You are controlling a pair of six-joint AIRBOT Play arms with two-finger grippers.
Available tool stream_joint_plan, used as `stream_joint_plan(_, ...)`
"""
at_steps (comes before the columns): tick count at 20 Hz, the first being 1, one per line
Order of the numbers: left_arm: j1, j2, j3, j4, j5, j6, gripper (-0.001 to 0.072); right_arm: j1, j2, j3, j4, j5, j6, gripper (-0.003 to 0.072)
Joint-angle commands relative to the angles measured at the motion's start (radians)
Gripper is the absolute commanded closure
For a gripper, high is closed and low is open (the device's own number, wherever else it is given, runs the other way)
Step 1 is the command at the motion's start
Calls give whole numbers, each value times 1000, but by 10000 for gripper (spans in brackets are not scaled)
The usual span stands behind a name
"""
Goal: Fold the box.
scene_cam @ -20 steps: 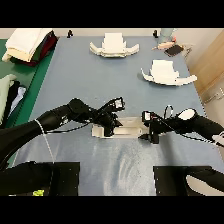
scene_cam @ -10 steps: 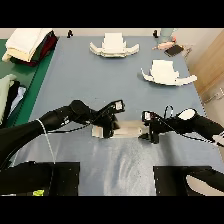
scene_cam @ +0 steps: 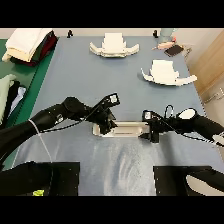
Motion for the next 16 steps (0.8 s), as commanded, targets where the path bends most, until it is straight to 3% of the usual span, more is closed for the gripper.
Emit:
stream_joint_plan(1,62,71,1,236,-94,-289,103,1,0,0,1,31,0,174)
stream_joint_plan(3,89,106,1,321,-195,-455,143,1,-3,0,1,33,0,174)
stream_joint_plan(4,95,117,1,330,-252,-520,258,1,-3,0,2,33,0,174)
stream_joint_plan(5,95,124,1,328,-316,-575,431,1,-3,0,2,33,0,173)
stream_joint_plan(6,87,126,1,306,-377,-616,661,1,-3,0,2,33,0,173)
stream_joint_plan(7,75,125,0,269,-418,-632,697,1,-3,0,2,33,0,174)
stream_joint_plan(9,24,125,0,151,-406,-693,698,1,-3,0,1,33,0,174)
stream_joint_plan(13,-125,117,3,-4,-89,-710,697,1,-3,0,1,33,0,173)
stream_joint_plan(16,-132,79,21,-18,95,-835,698,1,-3,0,1,33,0,174)
